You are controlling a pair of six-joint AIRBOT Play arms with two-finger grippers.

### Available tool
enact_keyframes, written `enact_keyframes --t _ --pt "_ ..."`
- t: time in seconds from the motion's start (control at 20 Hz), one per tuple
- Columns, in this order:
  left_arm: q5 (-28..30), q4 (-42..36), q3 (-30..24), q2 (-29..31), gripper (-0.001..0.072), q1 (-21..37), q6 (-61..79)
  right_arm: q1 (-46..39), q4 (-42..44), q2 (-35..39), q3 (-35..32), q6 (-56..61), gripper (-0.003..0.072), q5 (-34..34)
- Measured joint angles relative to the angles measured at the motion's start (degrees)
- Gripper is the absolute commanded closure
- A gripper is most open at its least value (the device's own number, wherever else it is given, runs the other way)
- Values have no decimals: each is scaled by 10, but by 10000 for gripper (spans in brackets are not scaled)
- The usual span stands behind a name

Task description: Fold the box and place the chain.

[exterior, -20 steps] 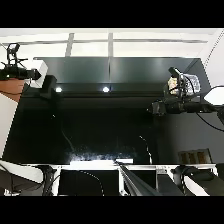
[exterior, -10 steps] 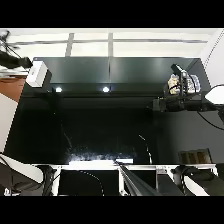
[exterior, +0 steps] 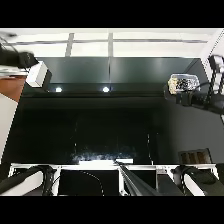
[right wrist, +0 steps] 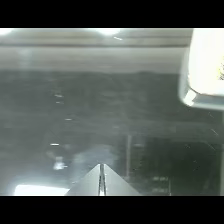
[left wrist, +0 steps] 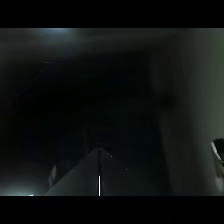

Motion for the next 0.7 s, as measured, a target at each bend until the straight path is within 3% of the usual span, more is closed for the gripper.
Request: enact_keyframes --t 0.15,0.3,0.45,0.7 --pt "148 -3 -250 172 685 -38 6 -4 -37 26 -65 19 649 -71" --pt "208 -1 -383 268 685 -45 5 -6 -56 36 -92 25 649 -102" --pt "231 1 -430 303 686 -47 5 -6 -62 39 -101 30 650 -116" --pt "222 4 -438 303 684 -47 -4 -7 -66 41 -106 31 649 -125"
